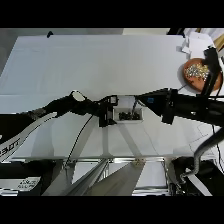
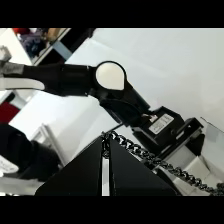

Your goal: Fold the box and place the chain.

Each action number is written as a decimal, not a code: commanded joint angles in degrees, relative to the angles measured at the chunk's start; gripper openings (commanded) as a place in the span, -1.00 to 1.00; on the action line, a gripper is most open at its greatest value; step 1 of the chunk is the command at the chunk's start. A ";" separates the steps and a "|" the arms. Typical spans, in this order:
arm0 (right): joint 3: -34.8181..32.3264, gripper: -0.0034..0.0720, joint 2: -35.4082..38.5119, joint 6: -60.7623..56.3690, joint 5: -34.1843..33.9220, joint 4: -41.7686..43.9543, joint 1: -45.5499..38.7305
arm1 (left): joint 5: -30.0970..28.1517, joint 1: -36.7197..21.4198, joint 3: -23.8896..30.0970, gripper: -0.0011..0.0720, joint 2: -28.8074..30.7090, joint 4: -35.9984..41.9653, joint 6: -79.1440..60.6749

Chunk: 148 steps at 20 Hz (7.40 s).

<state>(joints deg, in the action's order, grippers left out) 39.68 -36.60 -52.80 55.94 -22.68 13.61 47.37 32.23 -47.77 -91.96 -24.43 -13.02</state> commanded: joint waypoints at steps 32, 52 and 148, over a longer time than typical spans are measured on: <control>-1.84 0.26 -19.56 -20.37 -7.91 -44.61 -25.03 | -0.02 0.00 0.02 -0.28 0.02 -0.02 -0.02; -1.40 0.04 -37.68 -21.66 -29.88 -50.45 -19.39 | -0.02 0.00 0.02 -0.28 0.02 -0.02 0.00; -7.54 -0.75 -21.03 2.36 -13.57 -16.37 7.80 | -0.02 0.00 0.02 -0.28 0.02 -0.02 -0.02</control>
<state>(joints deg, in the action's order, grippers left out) 32.42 -54.96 -50.72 41.85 -38.68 20.88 47.37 32.23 -47.77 -91.96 -24.43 -13.02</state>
